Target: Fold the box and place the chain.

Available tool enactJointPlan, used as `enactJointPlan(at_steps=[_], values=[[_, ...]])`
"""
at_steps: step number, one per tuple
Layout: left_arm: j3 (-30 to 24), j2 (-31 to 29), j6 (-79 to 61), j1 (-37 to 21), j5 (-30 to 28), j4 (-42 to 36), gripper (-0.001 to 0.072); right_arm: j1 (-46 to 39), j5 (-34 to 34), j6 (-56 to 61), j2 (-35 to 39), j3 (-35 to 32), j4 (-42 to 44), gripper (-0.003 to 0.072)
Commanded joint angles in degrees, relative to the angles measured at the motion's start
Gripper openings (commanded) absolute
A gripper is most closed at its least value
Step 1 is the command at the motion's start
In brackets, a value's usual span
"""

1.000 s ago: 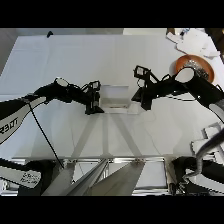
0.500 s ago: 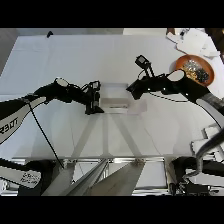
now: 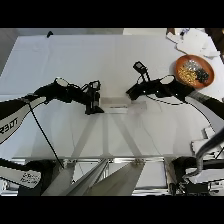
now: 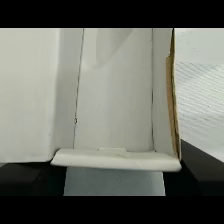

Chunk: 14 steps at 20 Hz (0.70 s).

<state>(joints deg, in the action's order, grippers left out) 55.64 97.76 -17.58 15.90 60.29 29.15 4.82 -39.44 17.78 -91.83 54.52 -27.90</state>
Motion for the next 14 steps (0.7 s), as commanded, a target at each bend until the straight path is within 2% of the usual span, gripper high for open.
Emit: enactJointPlan(at_steps=[1, 6, 10, 11, 13, 14], values=[[0.02, 0.0, -0.15, 0.04, -0.07, 0.04, 0.0392, 0.15, -3.3, 0.0, -0.15, 0.0, 0.33, 0.001], [0.02, 0.0, -0.15, 0.04, -0.07, 0.04, 0.0392, 0.09, -4.59, 0.0, 8.66, 0.0, -2.82, 0.0011], [0.02, 0.0, -0.15, 0.04, -0.07, 0.04, 0.0392, -1.7, -9.03, 0.46, 16.35, 0.0, -11.58, 0.0012], [0.02, 0.0, -0.15, 0.04, -0.07, 0.04, 0.0392, -2.32, -10.43, 0.42, 17.68, 0.0, -15.21, 0.0042], [0.02, 0.0, -0.15, 0.04, -0.07, 0.04, 0.0392, -3.37, -12.85, 0.13, 18.93, -0.02, -24.24, 0.0186], [0.02, 0.0, -0.15, 0.04, -0.07, 0.04, 0.0392, -3.78, -13.9, -0.11, 18.86, -0.26, -27.82, 0.0285]])
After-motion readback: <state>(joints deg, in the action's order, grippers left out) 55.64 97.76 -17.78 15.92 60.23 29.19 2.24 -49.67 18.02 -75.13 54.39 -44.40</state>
